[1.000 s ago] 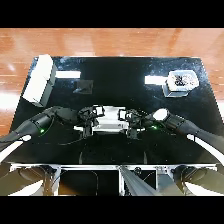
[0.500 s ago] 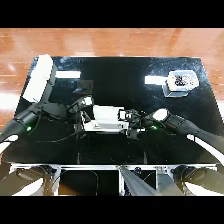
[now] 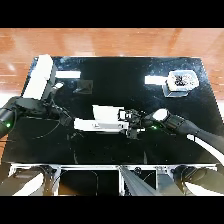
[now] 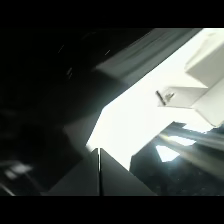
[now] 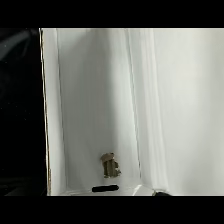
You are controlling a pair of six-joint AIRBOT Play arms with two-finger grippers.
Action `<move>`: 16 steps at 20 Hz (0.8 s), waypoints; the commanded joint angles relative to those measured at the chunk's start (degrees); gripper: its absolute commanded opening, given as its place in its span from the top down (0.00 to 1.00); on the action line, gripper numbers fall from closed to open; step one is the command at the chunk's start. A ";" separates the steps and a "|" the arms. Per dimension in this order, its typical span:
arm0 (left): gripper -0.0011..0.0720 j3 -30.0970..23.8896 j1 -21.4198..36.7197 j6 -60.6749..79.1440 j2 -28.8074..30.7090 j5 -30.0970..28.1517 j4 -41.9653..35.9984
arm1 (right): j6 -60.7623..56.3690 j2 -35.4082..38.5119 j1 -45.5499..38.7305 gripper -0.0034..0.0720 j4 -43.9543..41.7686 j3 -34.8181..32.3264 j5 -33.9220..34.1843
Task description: Fold the box and place the chain.
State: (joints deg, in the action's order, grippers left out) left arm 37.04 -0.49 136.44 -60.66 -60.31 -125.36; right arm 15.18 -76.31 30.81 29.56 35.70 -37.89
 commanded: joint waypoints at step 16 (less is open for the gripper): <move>0.96 -0.42 -2.80 -28.61 -16.65 -1.33 -3.74 | 0.00 -0.02 0.02 0.24 -0.09 0.00 0.02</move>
State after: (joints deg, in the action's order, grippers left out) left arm 36.67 0.12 108.22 -75.77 -63.48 -128.25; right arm 15.18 -76.31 30.81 29.50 35.70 -37.87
